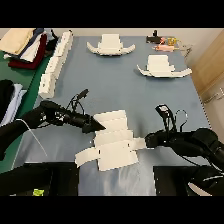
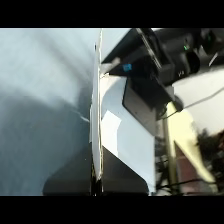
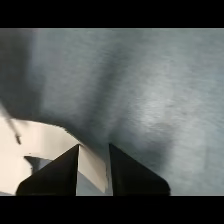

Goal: Fold the box.

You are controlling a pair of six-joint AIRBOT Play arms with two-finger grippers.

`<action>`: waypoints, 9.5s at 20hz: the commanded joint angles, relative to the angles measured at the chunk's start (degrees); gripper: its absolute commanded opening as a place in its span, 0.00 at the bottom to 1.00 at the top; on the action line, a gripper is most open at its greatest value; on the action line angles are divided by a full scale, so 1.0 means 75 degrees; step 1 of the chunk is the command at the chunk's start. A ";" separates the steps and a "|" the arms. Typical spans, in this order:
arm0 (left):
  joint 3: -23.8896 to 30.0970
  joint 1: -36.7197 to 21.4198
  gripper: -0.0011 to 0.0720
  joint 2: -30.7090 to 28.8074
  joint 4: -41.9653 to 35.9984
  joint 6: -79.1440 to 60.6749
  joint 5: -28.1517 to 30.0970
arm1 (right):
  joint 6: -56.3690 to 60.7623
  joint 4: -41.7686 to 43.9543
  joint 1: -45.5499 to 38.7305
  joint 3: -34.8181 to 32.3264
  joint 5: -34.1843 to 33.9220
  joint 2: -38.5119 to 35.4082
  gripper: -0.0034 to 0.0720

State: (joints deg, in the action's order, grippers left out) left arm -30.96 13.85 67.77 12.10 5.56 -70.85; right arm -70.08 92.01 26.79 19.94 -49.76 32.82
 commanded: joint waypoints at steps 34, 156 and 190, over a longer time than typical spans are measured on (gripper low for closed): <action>0.2244 0.3748 0.04 -0.3348 -0.0673 -0.2696 0.5222 | 0.3343 -0.2209 -0.0020 0.0933 -0.1078 -0.0003 0.45; 0.2087 0.3762 0.04 -0.2416 -0.0676 -0.3593 0.4179 | -1.0724 0.4293 0.0283 0.0108 -0.0388 0.1597 1.00; 0.2087 0.3762 0.04 -0.2416 -0.0676 -0.3596 0.4176 | -1.1249 0.3885 0.0283 0.0108 -0.0627 0.1390 1.00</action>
State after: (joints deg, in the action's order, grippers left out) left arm -15.29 42.11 49.63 7.03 -21.39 -39.53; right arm -149.60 121.25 28.93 20.80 -54.30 43.24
